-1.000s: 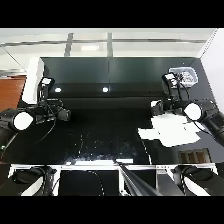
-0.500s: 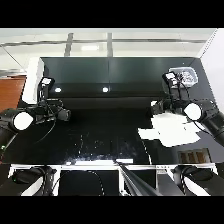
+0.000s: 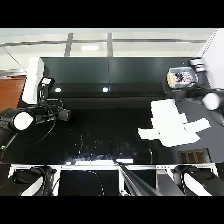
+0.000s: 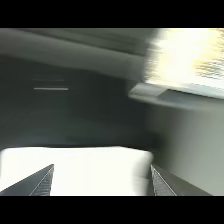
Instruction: Fold the box and place the chain.
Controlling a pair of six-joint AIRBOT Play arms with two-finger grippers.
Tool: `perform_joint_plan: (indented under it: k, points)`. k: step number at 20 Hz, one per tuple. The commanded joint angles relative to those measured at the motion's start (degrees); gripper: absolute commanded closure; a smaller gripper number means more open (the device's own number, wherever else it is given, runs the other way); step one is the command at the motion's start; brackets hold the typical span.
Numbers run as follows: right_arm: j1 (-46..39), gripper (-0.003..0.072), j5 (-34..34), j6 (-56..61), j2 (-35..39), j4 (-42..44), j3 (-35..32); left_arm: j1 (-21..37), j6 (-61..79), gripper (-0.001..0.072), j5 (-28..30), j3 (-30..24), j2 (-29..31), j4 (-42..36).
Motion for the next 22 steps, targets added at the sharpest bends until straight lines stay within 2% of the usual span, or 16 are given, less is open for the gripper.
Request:
perform_joint_plan:
  k: [1,4,6,7,8,9,10,12,15,20,21,22]
  points:
    - [-20.81,-0.0029,5.14,7.15,-0.26,-10.62,2.21,-0.02,0.02,0.0683,0.87,-0.02,0.04,-0.07]
    - [-41.79,-0.0029,6.27,3.45,-2.43,0.15,2.23,-0.02,0.02,0.0683,1.75,-0.02,0.04,-0.48]
    - [-52.5,-0.0029,8.87,-12.31,-5.57,18.88,2.47,0.0,0.02,0.0674,2.34,-0.02,-0.02,-0.44]
    - [-56.78,-0.0028,13.05,-24.55,-8.07,31.01,2.95,0.0,0.02,0.0496,2.69,-0.02,-0.15,-0.44]
    - [-59.65,-0.0028,18.78,-34.25,-10.75,39.56,3.56,-0.02,0.0,0.0137,2.93,-0.02,-0.44,-0.5]
    - [-61.37,-0.002,25.46,-40.76,-13.77,44.28,4.17,0.0,-0.11,0.0002,2.8,-0.02,-0.81,-0.5]
    - [-61.79,-0.002,30.62,-43.36,-16.46,44.98,4.52,0.0,-0.13,0.0001,2.6,-0.02,-1.14,-0.48]
    - [-60.63,-0.002,35.85,-45.33,-21.24,43.67,4.68,-0.02,-0.13,0.0001,2.95,-0.02,-1.68,-0.5]
    - [-56.08,-0.002,36.37,-49.09,-24.92,42.47,4.9,-0.02,-0.15,0.0001,2.93,-0.02,-2.6,-0.87]
    - [-49.16,-0.002,37.97,-49.94,-25.51,35.32,9.35,-0.02,-0.15,0.0001,2.95,-0.02,-3.8,-3.13]
    - [-48.52,0.006,38.12,-49.94,-25.51,35.6,9.38,-0.02,-0.15,0.0002,2.95,-0.02,-3.93,-3.26]
    - [-47.76,0.0243,37.75,-49.96,-25.51,34.99,9.38,-0.02,-0.15,0.0001,2.93,-0.02,-4.09,-3.3]
